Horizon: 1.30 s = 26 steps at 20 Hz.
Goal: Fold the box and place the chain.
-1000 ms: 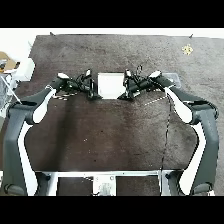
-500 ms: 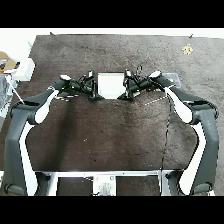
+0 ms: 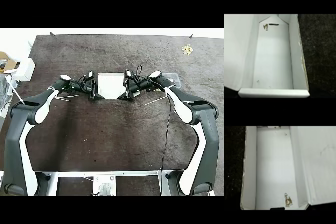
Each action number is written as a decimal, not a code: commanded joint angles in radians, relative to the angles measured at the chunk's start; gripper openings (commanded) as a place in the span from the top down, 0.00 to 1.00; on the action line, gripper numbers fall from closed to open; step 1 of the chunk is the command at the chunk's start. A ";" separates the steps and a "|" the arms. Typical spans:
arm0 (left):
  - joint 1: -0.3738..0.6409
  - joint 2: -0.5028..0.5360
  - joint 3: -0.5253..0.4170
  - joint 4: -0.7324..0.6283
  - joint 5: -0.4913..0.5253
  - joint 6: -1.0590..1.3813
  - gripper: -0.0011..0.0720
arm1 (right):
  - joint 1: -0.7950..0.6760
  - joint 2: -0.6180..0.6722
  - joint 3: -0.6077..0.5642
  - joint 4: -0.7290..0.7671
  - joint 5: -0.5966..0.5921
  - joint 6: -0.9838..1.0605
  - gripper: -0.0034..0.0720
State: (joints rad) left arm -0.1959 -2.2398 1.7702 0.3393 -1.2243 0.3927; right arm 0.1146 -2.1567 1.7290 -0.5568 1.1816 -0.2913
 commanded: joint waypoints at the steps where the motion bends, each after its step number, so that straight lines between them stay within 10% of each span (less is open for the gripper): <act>1: 0.001 0.000 0.001 0.012 -0.005 0.000 0.43 | 0.000 0.001 0.000 0.000 0.000 0.000 0.17; 26: 0.000 0.000 0.001 0.019 0.012 -0.001 0.51 | 0.000 0.001 0.000 0.000 0.000 0.000 0.17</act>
State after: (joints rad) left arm -0.1963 -2.2391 1.7706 0.3573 -1.2133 0.3916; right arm 0.1146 -2.1567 1.7290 -0.5568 1.1816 -0.2920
